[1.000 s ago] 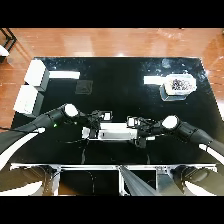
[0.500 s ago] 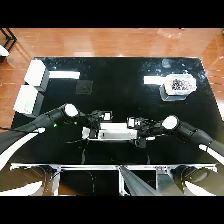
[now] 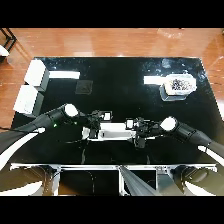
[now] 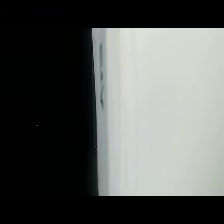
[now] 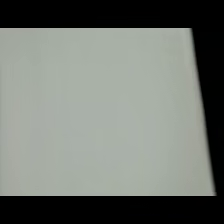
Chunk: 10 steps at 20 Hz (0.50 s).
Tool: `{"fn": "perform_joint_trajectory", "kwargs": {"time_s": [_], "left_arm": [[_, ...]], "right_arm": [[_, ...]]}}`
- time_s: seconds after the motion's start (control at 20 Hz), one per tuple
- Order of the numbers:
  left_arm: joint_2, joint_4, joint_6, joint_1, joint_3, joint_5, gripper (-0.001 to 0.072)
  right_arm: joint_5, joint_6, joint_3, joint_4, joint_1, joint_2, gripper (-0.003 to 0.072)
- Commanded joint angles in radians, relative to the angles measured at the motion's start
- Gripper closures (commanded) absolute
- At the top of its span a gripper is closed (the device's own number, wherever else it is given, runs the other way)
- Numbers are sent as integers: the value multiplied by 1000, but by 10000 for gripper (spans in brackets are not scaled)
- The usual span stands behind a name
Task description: Fold the box and place the chain.
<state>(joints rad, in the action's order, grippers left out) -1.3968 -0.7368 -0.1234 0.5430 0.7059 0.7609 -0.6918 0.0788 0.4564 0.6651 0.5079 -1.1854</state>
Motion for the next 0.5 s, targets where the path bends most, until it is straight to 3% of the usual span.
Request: {"fn": "perform_joint_trajectory", "kwargs": {"time_s": [0.0, 0.3, 0.35, 0.4, 0.45], "left_arm": [[0, 0, 0, 1, 1, 1, 687], [3, 0, 1, 0, 2, 3, 684], [5, 0, 1, 0, 3, 3, 643], [7, 0, 1, 0, 7, 3, 534], [8, 0, 1, 0, 13, 8, 499]], "right_arm": [[1, -1, 0, -1, 1, 0, 258], [1, 0, 0, -1, 1, 0, 258], [1, 0, 0, -1, 1, 0, 259], [1, 0, 0, -1, 1, 0, 258], [1, -1, 0, -1, 1, 0, 258]]}}
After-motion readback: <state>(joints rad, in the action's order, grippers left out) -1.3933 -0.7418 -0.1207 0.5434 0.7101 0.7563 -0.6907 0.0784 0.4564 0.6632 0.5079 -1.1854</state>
